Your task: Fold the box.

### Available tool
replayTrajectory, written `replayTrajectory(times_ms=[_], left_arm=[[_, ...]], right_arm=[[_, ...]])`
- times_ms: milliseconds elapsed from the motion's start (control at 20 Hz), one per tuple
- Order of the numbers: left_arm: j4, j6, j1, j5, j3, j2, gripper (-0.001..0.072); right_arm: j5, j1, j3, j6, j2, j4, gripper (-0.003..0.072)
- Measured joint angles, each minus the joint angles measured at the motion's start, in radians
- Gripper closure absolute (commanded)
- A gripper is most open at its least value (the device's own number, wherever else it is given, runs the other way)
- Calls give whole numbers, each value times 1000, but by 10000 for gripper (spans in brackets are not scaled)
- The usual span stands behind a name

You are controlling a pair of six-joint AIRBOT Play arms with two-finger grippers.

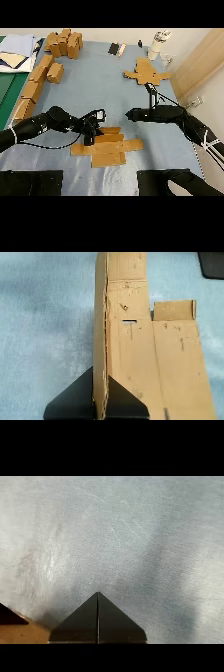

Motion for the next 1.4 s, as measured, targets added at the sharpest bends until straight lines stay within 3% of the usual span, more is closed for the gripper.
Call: replayTrajectory(times_ms=[500,1150,1400], left_arm=[[16,-31,-8,-13,6,18,698],[-16,7,-58,94,-9,20,698],[-20,0,-63,52,-13,20,697]], right_arm=[[-2,0,0,0,0,0,684],[-3,3,0,0,0,0,684],[-5,3,0,0,0,0,684]])
